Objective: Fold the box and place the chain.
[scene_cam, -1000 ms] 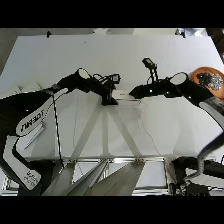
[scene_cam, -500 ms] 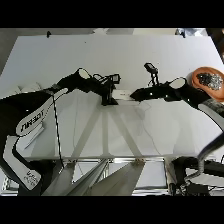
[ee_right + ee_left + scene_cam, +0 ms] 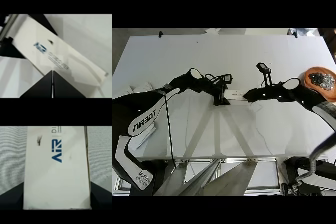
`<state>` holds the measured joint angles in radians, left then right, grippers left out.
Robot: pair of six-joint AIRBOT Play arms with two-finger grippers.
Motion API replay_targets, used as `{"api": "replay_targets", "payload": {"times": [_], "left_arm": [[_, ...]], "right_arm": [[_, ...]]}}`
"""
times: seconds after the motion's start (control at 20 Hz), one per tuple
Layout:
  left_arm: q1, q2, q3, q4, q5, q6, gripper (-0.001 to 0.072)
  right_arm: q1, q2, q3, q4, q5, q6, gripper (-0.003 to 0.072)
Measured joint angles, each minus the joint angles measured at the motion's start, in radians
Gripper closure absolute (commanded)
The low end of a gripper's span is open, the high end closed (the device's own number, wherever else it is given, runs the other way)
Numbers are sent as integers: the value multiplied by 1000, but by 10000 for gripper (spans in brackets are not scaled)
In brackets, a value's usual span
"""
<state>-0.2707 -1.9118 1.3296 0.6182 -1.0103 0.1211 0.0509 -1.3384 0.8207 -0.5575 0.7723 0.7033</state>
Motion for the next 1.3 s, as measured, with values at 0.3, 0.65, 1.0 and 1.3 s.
{"api": "replay_targets", "payload": {"times": [0.3, 0.65, 1.0, 1.3], "left_arm": [[0, 0, 0, 0, 0, 1, 291], [0, 0, 0, 0, 0, 2, 291], [0, 0, 0, 0, 0, 2, 291], [0, 0, 0, 0, -6, 2, 294]], "right_arm": [[-41, 208, 13, -16, 18, 12, 679], [-106, 447, 74, -577, 108, 283, 677], [-114, 526, 95, -855, 154, 376, 677], [-114, 535, 97, -892, 159, 389, 677]]}}
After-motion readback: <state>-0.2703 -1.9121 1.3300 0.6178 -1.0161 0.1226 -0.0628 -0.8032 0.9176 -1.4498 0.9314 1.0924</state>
